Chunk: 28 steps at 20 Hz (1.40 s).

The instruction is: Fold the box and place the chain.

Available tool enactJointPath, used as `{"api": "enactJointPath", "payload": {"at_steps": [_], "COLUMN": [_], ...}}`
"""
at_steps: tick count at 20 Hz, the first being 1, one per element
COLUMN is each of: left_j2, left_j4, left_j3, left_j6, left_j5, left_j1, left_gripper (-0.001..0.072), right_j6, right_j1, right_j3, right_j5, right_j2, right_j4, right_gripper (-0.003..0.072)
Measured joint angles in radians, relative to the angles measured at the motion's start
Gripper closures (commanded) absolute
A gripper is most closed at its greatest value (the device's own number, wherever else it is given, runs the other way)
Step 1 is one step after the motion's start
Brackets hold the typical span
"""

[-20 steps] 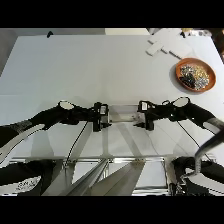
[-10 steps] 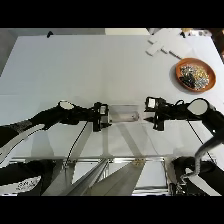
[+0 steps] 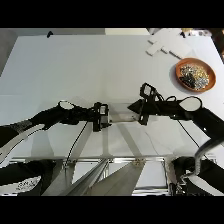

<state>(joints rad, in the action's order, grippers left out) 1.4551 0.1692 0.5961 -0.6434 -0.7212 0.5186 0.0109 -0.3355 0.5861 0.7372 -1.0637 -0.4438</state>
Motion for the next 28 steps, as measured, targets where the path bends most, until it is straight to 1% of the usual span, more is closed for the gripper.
{"api": "enactJointPath", "payload": {"at_steps": [4,6,8,10,14,17,20,23,26,27,28], "left_j2": [0.0,0.0,0.0,0.0,0.0,0.0,0.0,0.0,0.0,0.0,0.0], "left_j4": [0.0,0.0,0.0,0.0,0.0,0.001,-0.002,-0.002,-0.001,-0.001,-0.001], "left_j3": [0.0,0.0,0.0,0.0,0.0,0.0,0.0,0.0,0.0,0.0,0.0], "left_j6": [0.0,0.0,0.0,0.0,0.002,-0.001,0.0,0.0,0.0,0.0,0.0], "left_j5": [-0.001,-0.001,-0.001,-0.002,-0.005,-0.004,0.003,0.002,0.001,0.001,0.0], "left_j1": [0.0,0.0,0.0,0.0,0.0,0.0,0.0,0.0,0.0,0.0,0.0], "left_gripper": [0.0647,0.0647,0.0647,0.0647,0.0647,0.0647,0.0647,0.0647,0.0647,0.0647,0.0647], "right_j6": [-0.011,-0.017,-0.06,-0.122,-0.206,-0.228,-0.24,-0.243,-0.245,-0.246,-0.236], "right_j1": [-0.013,-0.015,-0.016,-0.016,-0.018,-0.013,0.021,0.087,0.171,0.196,0.215], "right_j3": [0.118,0.158,0.18,0.191,0.2,0.204,0.219,0.228,0.23,0.23,0.229], "right_j5": [-0.037,-0.041,-0.043,-0.034,-0.021,-0.017,0.005,0.058,0.161,0.199,0.232], "right_j2": [-0.157,-0.223,-0.273,-0.303,-0.325,-0.296,-0.203,-0.107,-0.056,-0.05,-0.045], "right_j4": [0.018,0.001,-0.065,-0.163,-0.305,-0.359,-0.378,-0.38,-0.393,-0.41,-0.426], "right_gripper": [0.0677,0.0677,0.0677,0.0677,0.0677,0.0677,0.0678,0.0678,0.0677,0.0652,0.0565]}}
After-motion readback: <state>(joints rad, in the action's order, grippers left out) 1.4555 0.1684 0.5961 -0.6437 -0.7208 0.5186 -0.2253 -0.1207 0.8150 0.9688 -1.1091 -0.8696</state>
